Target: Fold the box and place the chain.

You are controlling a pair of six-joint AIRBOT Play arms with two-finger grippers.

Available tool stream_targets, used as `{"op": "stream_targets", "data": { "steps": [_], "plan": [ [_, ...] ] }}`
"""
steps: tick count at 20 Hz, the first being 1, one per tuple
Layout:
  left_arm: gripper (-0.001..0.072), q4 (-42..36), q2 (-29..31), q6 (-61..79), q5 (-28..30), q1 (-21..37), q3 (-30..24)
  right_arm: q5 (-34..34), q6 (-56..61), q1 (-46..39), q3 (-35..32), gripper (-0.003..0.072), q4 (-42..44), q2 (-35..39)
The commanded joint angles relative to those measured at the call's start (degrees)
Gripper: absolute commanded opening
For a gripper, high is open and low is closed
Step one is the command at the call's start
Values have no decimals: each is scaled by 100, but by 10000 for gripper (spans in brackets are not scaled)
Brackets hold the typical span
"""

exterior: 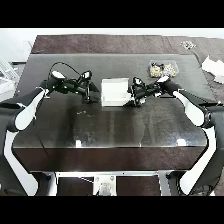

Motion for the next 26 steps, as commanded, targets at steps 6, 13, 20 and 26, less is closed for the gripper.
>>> {"op": "stream_targets", "data": {
  "steps": [6,13,20,26],
  "plan": [
    [720,-151,-85,144,-522,-28,-11,0,2,-4,0,580,2,2],
    [720,-13,-85,144,-479,-107,-11,0,2,-4,0,580,2,2],
    [720,-52,-87,9,-151,-278,-11,2,2,-4,0,580,2,2],
    [720,-52,-87,-151,535,-396,-11,0,2,-4,0,580,2,2]
  ]
}}
